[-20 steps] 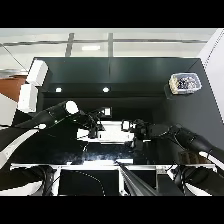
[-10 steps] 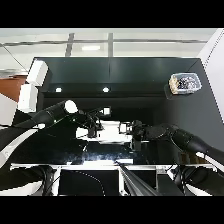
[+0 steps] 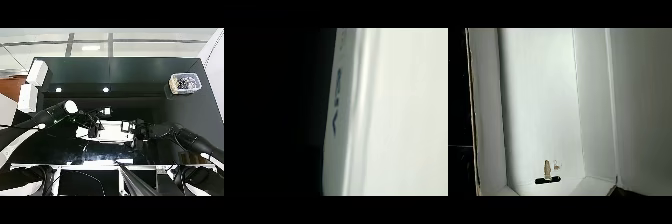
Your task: Fold the box and place the chain.
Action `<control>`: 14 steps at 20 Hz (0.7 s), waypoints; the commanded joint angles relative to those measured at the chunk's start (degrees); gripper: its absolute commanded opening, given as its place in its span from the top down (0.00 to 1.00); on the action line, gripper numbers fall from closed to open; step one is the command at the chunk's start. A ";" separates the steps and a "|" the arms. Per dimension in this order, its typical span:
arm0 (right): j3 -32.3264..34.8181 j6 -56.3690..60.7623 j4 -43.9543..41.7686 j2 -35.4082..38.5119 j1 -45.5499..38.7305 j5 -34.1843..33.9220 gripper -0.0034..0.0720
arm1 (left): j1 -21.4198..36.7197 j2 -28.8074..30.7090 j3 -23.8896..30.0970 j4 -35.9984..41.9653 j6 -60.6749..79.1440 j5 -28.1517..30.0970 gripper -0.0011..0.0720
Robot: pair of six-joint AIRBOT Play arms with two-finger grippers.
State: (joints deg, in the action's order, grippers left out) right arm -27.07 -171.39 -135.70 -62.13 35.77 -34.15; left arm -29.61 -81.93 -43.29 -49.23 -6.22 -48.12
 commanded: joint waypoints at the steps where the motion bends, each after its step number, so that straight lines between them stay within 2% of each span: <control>1: -0.07 0.63 -0.13 2.29 -0.42 -0.79 0.02 | -0.02 -0.04 -0.04 -0.02 0.04 -0.31 0.95; 9: -1.29 1.95 -1.22 3.32 -0.42 -0.61 0.03 | -0.02 -0.04 -0.04 -0.02 0.02 -0.33 0.95; 14: -1.29 0.42 -3.54 0.96 -0.59 0.59 0.03 | -0.02 -0.04 -0.04 -0.02 0.02 -0.35 0.96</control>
State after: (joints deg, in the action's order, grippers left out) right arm -28.27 -170.23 -137.84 -60.20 35.29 -34.09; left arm -29.58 -81.95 -43.29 -49.30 -6.39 -48.16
